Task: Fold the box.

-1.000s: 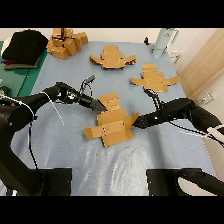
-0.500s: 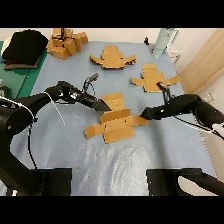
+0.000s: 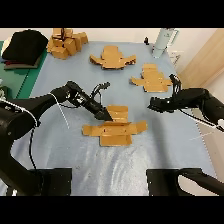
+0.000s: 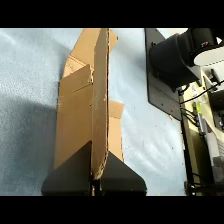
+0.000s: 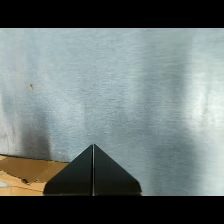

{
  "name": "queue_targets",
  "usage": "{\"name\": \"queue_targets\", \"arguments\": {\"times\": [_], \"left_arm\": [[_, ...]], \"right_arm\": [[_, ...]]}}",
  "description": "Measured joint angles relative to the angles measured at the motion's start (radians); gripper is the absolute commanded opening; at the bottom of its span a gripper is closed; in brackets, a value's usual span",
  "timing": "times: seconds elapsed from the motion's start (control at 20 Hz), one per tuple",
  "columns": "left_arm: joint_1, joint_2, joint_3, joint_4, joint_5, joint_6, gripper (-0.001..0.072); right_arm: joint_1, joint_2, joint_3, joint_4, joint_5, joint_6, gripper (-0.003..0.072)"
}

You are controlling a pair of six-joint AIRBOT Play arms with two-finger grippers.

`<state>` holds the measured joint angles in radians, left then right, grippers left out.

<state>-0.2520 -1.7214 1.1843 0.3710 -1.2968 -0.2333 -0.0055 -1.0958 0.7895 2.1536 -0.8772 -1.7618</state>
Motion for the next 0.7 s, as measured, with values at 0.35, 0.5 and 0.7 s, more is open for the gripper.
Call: {"name": "queue_targets", "arguments": {"times": [0.35,0.5,0.7], "left_arm": [[0.008,0.021,-0.018,-0.109,-0.053,0.061,0.0012],[0.006,0.037,-0.040,-0.146,-0.044,0.101,0.0012],[0.003,0.045,-0.080,-0.156,0.034,0.130,0.0012]], "right_arm": [[0.046,-0.005,0.002,0.001,0.040,0.007,0.0003],[0.051,-0.008,0.002,0.000,0.048,0.008,0.0002],[0.054,-0.010,0.002,0.000,0.059,0.007,0.0003]]}}
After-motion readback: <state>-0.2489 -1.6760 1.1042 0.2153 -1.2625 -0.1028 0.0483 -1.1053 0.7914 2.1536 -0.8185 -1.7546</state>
